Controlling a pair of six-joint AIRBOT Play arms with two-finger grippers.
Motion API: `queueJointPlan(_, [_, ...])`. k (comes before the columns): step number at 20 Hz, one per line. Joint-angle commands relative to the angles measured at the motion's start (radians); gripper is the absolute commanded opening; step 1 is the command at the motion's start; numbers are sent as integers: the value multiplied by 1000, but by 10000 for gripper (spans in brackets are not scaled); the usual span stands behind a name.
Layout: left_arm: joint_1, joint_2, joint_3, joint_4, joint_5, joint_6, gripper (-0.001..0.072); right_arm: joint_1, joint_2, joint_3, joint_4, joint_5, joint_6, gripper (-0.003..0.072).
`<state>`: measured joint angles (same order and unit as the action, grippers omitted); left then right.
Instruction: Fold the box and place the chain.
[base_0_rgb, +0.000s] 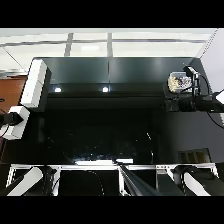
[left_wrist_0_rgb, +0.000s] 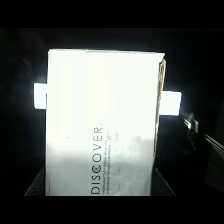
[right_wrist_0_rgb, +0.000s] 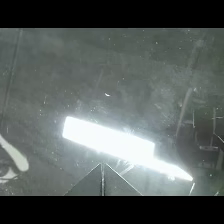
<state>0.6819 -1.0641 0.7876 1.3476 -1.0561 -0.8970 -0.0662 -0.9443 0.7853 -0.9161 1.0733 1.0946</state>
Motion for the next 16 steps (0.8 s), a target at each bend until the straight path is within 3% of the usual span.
queueJointPlan(1, [-2, -50, -3, -45, 93, 57, 341, 0, -1, 0, 2, -6, 24, 17])
queueJointPlan(7, [-106, -141, 4, -54, 174, 32, 343, 0, -1, 0, 2, -9, 24, 17])
queueJointPlan(8, [-120, -150, 12, -46, 187, 25, 414, 0, -1, 0, 2, -9, 24, 17])
queueJointPlan(9, [-127, -154, 24, -39, 198, -11, 587, 0, -1, 0, 3, -9, 24, 17])
queueJointPlan(10, [-129, -154, 45, -32, 203, -53, 706, 0, -1, 0, 3, -8, 24, 17])
queueJointPlan(15, [-169, -153, 328, -49, 33, -135, 708, 1, -1, 0, 7, -10, 24, 17])
queueJointPlan(16, [-183, -153, 400, -71, 2, -171, 667, 1, -1, 0, 7, -9, 24, 17])
